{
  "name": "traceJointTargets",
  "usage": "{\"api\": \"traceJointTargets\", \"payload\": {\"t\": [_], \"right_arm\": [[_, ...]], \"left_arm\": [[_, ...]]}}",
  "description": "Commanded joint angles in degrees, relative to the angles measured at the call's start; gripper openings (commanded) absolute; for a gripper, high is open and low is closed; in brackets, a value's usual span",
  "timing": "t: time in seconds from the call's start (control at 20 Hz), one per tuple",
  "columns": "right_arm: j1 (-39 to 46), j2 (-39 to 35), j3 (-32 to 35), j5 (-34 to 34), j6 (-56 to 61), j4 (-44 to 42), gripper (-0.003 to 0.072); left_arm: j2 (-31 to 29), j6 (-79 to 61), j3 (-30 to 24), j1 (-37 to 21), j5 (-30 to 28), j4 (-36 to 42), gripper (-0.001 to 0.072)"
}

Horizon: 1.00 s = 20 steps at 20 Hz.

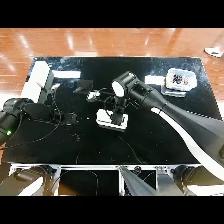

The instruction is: Fold the box and place the chain.

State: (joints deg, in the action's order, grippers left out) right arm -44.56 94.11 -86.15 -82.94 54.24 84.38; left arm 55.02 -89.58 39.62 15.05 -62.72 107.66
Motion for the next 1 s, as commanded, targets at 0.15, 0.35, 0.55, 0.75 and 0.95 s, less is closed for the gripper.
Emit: {"api": "traceJointTargets", "payload": {"t": [0.15,0.35,0.55,0.75,0.95], "right_arm": [[-0.6,0.0,1.0,0.7,0.0,1.3,0.0456],[-0.6,0.0,1.0,0.1,0.0,0.5,0.0458],[-0.8,0.0,1.0,-0.6,0.0,-0.3,0.0565],[-0.8,0.0,1.0,-0.6,0.0,-0.3,0.0565],[-0.8,0.0,1.0,-0.6,0.0,-0.3,0.0564]], "left_arm": [[0.0,0.0,0.0,0.0,0.0,0.0,0.0546],[0.0,0.0,0.0,0.0,0.0,0.0,0.0545],[0.0,0.0,0.0,0.0,0.0,0.0,0.0546],[0.0,0.0,0.0,0.0,0.0,0.0,0.0546],[0.0,0.0,0.0,0.0,0.1,0.0,0.0546]]}}
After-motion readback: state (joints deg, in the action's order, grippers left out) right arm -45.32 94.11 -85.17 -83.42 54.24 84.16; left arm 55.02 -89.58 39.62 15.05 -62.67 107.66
